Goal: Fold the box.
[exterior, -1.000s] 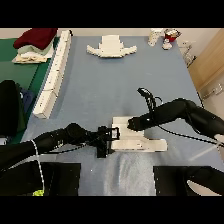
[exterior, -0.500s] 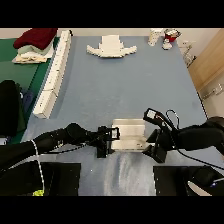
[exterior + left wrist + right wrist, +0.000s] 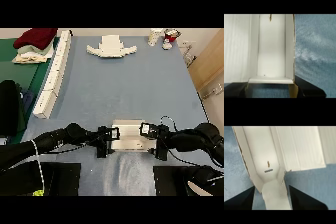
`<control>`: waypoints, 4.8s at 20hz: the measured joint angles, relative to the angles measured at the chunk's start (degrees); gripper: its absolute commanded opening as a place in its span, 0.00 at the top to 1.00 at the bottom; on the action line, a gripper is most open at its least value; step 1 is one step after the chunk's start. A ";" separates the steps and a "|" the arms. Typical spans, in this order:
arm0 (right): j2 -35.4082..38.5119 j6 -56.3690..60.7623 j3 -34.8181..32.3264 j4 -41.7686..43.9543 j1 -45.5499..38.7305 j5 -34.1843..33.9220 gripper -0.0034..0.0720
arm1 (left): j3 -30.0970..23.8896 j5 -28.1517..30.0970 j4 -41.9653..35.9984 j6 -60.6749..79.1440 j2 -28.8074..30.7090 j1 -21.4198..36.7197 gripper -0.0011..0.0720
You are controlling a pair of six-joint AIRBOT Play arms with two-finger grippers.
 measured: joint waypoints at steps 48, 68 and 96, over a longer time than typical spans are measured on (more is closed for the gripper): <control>-16.39 38.62 -4.04 24.83 -48.76 -15.69 0.95 | 0.00 -0.02 0.00 0.00 0.02 0.00 0.42; -8.44 34.27 -0.70 31.19 -39.74 -20.46 0.34 | 0.00 0.00 -0.02 -0.02 0.00 0.00 0.42; -30.21 97.61 18.86 -16.63 19.43 -8.96 0.96 | 0.00 0.00 0.00 -0.02 0.00 0.00 0.42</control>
